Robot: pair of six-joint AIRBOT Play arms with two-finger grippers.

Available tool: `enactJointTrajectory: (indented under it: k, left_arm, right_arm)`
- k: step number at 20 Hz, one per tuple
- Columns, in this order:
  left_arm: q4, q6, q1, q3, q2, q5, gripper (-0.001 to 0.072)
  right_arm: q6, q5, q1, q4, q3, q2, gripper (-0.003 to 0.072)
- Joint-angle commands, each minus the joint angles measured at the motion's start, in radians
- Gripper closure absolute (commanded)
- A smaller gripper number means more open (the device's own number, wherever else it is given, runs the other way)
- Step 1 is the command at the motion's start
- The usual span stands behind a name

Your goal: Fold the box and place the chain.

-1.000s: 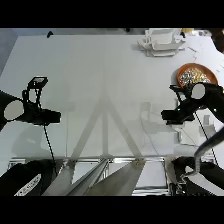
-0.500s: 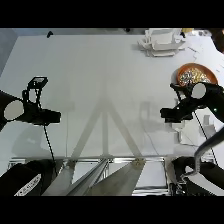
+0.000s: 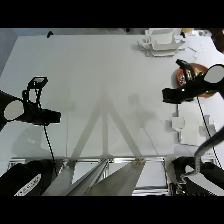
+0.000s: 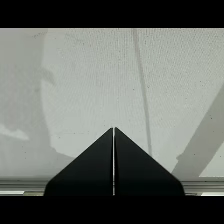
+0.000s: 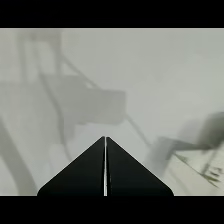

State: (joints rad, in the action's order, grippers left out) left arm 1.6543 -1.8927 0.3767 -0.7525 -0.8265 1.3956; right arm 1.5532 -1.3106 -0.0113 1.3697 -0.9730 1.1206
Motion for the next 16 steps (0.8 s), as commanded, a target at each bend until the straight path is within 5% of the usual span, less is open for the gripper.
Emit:
enactJointTrajectory:
  k: [1,5,7,9,16]
  left_arm:
    - [0.0,0.0,-0.001,0.0,0.001,0.0,0.0699]
    - [0.0,0.0,-0.001,0.0,0.001,0.0,0.0699]
    - [0.0,0.0,-0.001,0.0,0.001,0.0,0.0699]
    - [0.0,0.0,-0.001,0.0,0.001,0.0,0.0699]
    - [0.0,0.0,-0.001,0.0,0.001,0.0,0.0699]
  right_arm:
    - [0.065,-0.187,0.085,0.432,-0.037,-0.001,0.0675]
    - [0.075,-0.273,0.288,0.533,-0.037,-0.001,0.0645]
    - [0.064,-0.307,0.37,0.539,-0.036,-0.001,0.0305]
    - [0.034,-0.338,0.42,0.539,-0.036,-0.001,0.022]
    - [0.013,-0.275,0.43,0.558,0.022,0.015,0.0207]
